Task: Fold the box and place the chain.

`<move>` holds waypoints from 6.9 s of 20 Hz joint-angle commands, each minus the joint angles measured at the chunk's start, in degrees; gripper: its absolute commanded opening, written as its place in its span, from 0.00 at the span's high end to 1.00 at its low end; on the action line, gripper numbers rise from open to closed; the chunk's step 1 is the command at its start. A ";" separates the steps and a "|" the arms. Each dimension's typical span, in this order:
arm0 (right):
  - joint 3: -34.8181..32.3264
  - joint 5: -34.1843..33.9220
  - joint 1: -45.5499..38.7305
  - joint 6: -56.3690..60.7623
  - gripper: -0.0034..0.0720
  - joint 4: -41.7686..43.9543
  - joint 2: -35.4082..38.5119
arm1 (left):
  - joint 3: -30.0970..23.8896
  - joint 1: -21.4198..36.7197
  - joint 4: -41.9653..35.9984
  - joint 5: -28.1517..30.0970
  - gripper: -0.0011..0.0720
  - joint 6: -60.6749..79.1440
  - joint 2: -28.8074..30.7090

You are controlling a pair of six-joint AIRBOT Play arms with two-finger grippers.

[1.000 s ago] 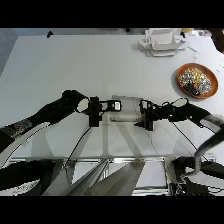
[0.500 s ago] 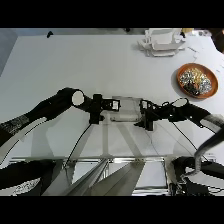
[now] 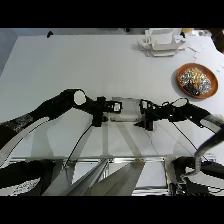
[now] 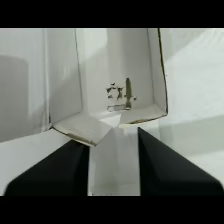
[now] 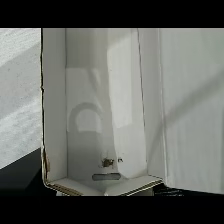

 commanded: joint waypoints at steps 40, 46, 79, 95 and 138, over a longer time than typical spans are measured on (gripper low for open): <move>-0.02 0.02 0.02 0.02 0.42 0.02 0.04 | -0.83 21.49 2.75 -12.50 0.98 -70.01 16.37; -0.02 0.02 0.02 0.02 0.42 0.02 0.04 | -0.83 18.67 -4.13 -14.53 0.98 -69.92 0.87; -0.02 0.02 0.00 0.02 0.42 0.04 0.04 | -0.79 9.92 -14.97 -12.55 0.74 -63.89 2.91; -0.02 0.02 0.02 0.02 0.42 0.02 0.04 | -0.61 15.67 5.60 -15.06 0.95 -80.61 5.49; -0.04 0.02 0.02 0.02 0.42 0.04 0.04 | -0.63 9.51 -14.34 -9.03 0.67 -70.95 1.40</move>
